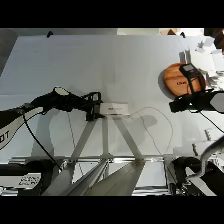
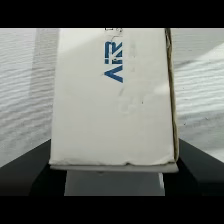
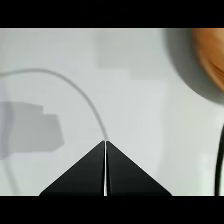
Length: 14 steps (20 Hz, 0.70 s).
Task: Fold the box and place the chain.
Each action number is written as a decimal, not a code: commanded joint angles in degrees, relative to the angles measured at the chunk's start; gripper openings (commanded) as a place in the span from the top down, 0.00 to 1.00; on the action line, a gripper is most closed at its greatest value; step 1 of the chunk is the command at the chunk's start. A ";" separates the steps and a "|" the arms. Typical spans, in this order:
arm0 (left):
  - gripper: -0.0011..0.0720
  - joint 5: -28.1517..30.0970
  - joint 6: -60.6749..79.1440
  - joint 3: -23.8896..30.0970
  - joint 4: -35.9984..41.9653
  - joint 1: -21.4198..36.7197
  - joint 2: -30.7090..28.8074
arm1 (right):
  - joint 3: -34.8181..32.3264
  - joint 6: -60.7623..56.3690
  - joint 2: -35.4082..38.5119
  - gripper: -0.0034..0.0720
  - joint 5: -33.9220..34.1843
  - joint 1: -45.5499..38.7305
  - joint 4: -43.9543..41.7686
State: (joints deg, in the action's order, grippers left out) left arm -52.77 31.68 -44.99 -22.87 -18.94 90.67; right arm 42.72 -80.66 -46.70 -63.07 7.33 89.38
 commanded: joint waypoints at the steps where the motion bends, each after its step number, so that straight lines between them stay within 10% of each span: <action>1: 0.98 -0.15 -0.28 0.00 0.00 -0.09 -0.09 | 0.00 -1.90 0.37 0.94 -2.23 -2.51 4.57; 5: 0.98 0.92 -11.02 0.00 -5.95 0.28 -5.99 | 0.00 -1.90 0.37 0.94 -1.92 -2.51 4.11; 14: 0.97 -1.44 -73.44 0.00 -63.58 11.50 -39.01 | 0.00 -1.86 0.37 0.94 -1.86 -2.51 3.58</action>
State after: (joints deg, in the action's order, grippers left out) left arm -53.41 -20.88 -44.97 -66.81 -11.99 61.08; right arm 42.72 -82.50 -46.37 -64.90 4.86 93.01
